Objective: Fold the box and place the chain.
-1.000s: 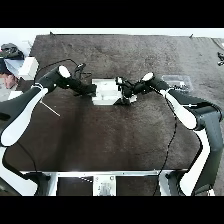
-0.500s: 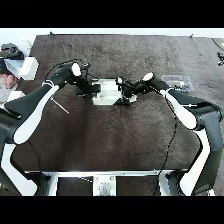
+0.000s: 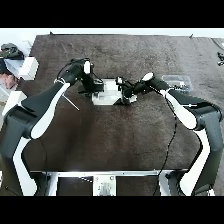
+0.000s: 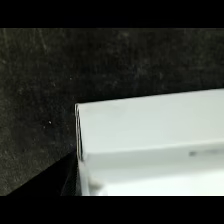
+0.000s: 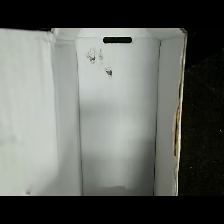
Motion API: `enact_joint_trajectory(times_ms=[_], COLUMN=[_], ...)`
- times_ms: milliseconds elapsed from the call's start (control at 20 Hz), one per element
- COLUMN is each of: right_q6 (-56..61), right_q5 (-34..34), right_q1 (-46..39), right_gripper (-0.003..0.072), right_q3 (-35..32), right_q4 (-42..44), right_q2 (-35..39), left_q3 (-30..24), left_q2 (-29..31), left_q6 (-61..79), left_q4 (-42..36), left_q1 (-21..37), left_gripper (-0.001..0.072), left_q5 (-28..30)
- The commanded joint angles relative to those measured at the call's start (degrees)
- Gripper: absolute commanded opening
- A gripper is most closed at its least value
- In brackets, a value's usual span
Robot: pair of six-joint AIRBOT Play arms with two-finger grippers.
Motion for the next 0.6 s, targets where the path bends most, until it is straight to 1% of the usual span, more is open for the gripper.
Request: enact_joint_trajectory(times_ms=[0, 200, 300, 350, 400, 550], right_q6=[0.02, 0.02, 0.02, 0.02, 0.02, 0.02], right_q5=[0.02, 0.02, 0.0, 0.0, 0.02, 0.0], right_q1=[0.07, 0.07, 0.07, 0.07, 0.07, 0.07], right_gripper=[0.0268, 0.0268, 0.0268, 0.0268, 0.0268, 0.0268], right_q3=[0.02, 0.02, 0.02, 0.02, 0.02, 0.02], right_q4=[0.0, 0.0, 0.02, 0.0, 0.0, 0.0], right_q2=[-0.02, -0.02, -0.02, -0.02, -0.02, -0.02], left_q3=[3.63, 3.61, 3.61, 3.61, 3.61, 3.61], left_q2=[-2.49, -3.26, -3.43, -3.43, -3.43, -3.43], left_q6=[-2.29, -3.3, -3.39, -3.58, -3.91, -4.57], left_q4=[3.5, 4.31, 6.23, 7.39, 7.8, 8.22], left_q1=[-0.94, -1.07, -1.55, -1.6, -1.6, -1.6], left_gripper=[0.0243, 0.0243, 0.0239, 0.0175, 0.0164, 0.0163], left_q5=[-3.32, -3.56, -3.72, -3.69, -3.74, -3.69])
